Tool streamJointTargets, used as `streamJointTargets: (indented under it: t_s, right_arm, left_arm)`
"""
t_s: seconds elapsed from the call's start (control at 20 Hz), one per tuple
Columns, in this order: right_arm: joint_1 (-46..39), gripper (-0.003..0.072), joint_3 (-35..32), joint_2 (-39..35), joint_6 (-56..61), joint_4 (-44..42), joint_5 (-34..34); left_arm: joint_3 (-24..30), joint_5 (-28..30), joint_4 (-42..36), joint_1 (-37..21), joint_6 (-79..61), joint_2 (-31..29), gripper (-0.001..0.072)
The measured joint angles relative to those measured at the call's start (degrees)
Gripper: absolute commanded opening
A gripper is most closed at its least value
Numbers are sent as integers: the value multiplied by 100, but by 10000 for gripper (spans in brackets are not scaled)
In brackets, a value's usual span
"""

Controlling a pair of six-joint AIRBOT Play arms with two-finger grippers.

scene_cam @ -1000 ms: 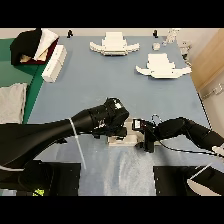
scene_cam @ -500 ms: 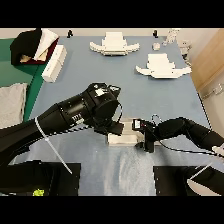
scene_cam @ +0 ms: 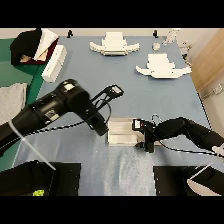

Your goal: Fold the box.

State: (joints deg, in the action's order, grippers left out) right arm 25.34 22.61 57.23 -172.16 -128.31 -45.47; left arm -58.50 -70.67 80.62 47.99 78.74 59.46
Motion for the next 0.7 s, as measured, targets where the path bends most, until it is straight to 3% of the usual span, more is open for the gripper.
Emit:
streamJointTargets:
  t_s: [0.05,0.1,0.35,0.5,0.7]
  right_arm:
    - [0,510,0,0,0,0,-2]
    - [0,509,0,0,0,0,-2]
    - [0,509,0,0,0,0,-2]
    - [0,509,0,0,0,-2,-2]
    - [0,509,0,0,0,0,-2]
  left_arm:
    - [317,175,-321,-271,-750,-236,498]
    - [605,350,-673,-520,-1412,-420,692]
    - [1904,1349,-2280,-1547,-4496,-841,693]
    - [2551,2100,-3091,-1799,-6122,-846,693]
    - [3040,2452,-4048,-1902,-7729,-577,693]
